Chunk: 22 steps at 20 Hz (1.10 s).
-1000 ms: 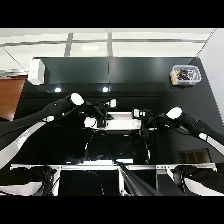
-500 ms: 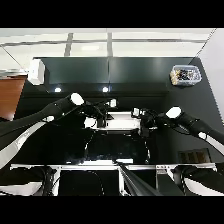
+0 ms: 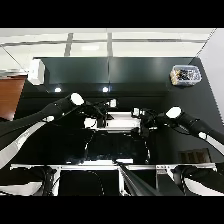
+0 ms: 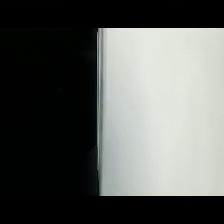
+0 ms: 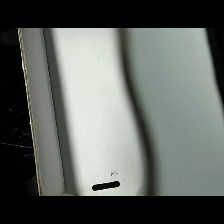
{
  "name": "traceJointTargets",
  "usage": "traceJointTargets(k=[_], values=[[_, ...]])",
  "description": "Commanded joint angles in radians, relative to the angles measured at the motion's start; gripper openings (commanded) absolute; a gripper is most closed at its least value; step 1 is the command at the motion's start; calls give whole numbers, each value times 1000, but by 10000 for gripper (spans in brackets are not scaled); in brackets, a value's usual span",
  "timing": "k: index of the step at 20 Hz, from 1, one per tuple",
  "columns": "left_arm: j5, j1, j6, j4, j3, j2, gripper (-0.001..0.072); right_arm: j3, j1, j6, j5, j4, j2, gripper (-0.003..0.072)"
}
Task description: Fold the box and place the chain.
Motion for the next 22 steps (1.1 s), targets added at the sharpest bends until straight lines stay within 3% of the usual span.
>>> traceJointTargets(k=[1, 3, 4, 5, 6, 7, 8, 12, 13, 14, 15, 16, 17, 19, 22], values=[[2, 0, 0, 0, 0, -1, 27, 1, 1, 0, 2, -1, -1, 478], [0, 0, -1, 0, 2, 0, 31, 1, 1, 0, 2, -1, -1, 478], [-6, 0, -1, 1, 9, 2, 106, 1, 1, 0, 2, -1, -1, 478], [-10, 0, -2, 1, 15, 14, 330, 1, 1, 0, 2, -1, 0, 478], [-5, 0, -2, 1, 17, 34, 502, 1, 1, 0, 2, -1, -1, 478], [-3, 4, -32, 3, 17, 61, 601, 1, 1, 0, 1, 0, -1, 478], [0, 14, -80, 14, 17, 93, 646, 1, 1, 0, 1, -1, -1, 478], [-24, 78, -365, 196, 17, 245, 642, 1, 1, 0, 1, 0, 0, 478], [-70, 101, -444, 232, 17, 278, 633, 1, 1, 0, 1, -1, -1, 478], [-132, 124, -505, 244, 17, 299, 577, 1, 1, 0, 1, -1, 0, 477], [-215, 149, -576, 243, 17, 310, 420, 1, 1, 0, 1, -1, -1, 477], [-298, 166, -631, 240, 16, 311, 160, 1, 1, 0, 1, -1, -1, 477], [-385, 179, -652, 217, 12, 306, 26, 1, 1, 0, 1, 0, -1, 476], [-472, 178, -660, 40, -25, 298, 26, 1, 1, 0, 1, 0, 0, 476], [-399, 146, -598, -251, -88, 270, 26, 1, 1, 0, 1, -1, 0, 476]])
